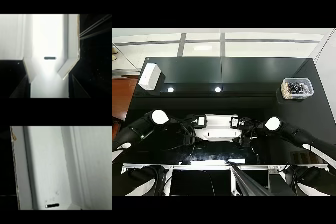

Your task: Fold the box and place the chain.

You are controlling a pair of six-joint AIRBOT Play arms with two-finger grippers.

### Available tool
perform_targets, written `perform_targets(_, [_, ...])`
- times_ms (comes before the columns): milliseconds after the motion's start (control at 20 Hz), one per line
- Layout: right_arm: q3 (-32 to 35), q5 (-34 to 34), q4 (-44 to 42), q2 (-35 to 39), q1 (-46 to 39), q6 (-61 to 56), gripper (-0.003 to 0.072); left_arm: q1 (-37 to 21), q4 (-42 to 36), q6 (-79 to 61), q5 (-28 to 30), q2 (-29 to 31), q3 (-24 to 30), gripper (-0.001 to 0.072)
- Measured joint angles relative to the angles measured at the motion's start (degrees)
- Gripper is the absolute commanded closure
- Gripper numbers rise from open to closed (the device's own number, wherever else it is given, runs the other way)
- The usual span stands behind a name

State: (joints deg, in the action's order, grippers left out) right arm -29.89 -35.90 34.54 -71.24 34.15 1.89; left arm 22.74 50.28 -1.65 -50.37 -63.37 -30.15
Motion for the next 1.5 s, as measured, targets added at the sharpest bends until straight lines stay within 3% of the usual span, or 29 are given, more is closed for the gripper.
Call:
perform_targets(50, [0.0, 0.0, 0.0, 0.0, 0.0, 0.0, 0.0158, 0.6, -0.2, -0.1, 0.5, -0.5, 0.0, 0.0296])
perform_targets(100, [0.0, 0.0, 0.0, 0.0, 0.0, 0.0, 0.0158, 1.0, -0.2, -0.2, 1.0, -0.8, 0.0, 0.0395])
perform_targets(150, [0.0, 0.0, 0.0, 0.0, 0.0, 0.0, 0.0158, 1.3, -0.2, -0.4, 1.5, -1.0, 0.0, 0.0429])
perform_targets(800, [0.0, 0.0, 0.0, 0.0, 0.0, 0.0, 0.0158, 1.9, -8.0, -0.5, 2.4, -1.5, -0.3, 0.0451])
perform_targets(950, [0.0, 0.0, 0.0, 0.0, 0.0, 0.0, 0.0158, 2.4, -10.4, -0.5, 2.4, -2.1, -0.3, 0.0560])
perform_targets(1450, [0.0, 0.0, 0.1, 0.0, 0.0, 0.0, 0.0158, 5.4, -10.5, -0.5, 3.3, -5.4, -0.4, 0.0546])
perform_targets(1500, [0.0, 0.0, 0.1, 0.0, 0.0, 0.0, 0.0158, 5.4, -10.4, -0.5, 3.3, -5.6, -0.3, 0.0504])
